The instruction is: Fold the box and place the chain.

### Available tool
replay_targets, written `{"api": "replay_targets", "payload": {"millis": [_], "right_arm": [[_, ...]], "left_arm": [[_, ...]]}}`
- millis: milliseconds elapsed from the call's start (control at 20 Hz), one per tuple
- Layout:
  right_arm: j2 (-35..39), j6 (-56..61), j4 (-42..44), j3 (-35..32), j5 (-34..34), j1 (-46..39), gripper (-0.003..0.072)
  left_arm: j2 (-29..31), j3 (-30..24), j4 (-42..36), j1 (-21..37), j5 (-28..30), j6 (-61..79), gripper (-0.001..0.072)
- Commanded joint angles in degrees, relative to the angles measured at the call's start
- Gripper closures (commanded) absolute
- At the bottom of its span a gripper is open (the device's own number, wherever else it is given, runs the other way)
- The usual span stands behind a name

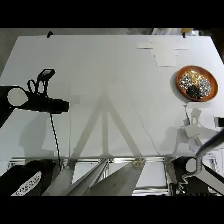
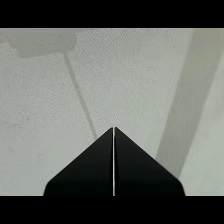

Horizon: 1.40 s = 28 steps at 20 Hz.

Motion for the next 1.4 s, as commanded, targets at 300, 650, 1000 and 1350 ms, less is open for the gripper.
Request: {"api": "replay_targets", "payload": {"millis": [300,650,1000,1350], "right_arm": [[1.77,-4.15,-3.30,1.11,-5.62,5.84,0.0292],[0.37,-4.39,-2.62,1.18,-1.31,0.61,0.0292],[-5.46,-4.92,-2.19,1.18,0.31,-1.49,0.0523],[-0.94,-4.98,2.14,1.18,7.96,12.81,0.0671]], "left_arm": [[0.07,-0.04,0.02,-0.02,0.02,0.02,0.0701],[0.07,-0.04,0.02,-0.02,0.02,0.02,0.0701],[0.07,-0.04,0.02,-0.02,0.02,0.02,0.0701],[0.07,-0.04,0.02,-0.02,0.02,0.02,0.0701]]}}
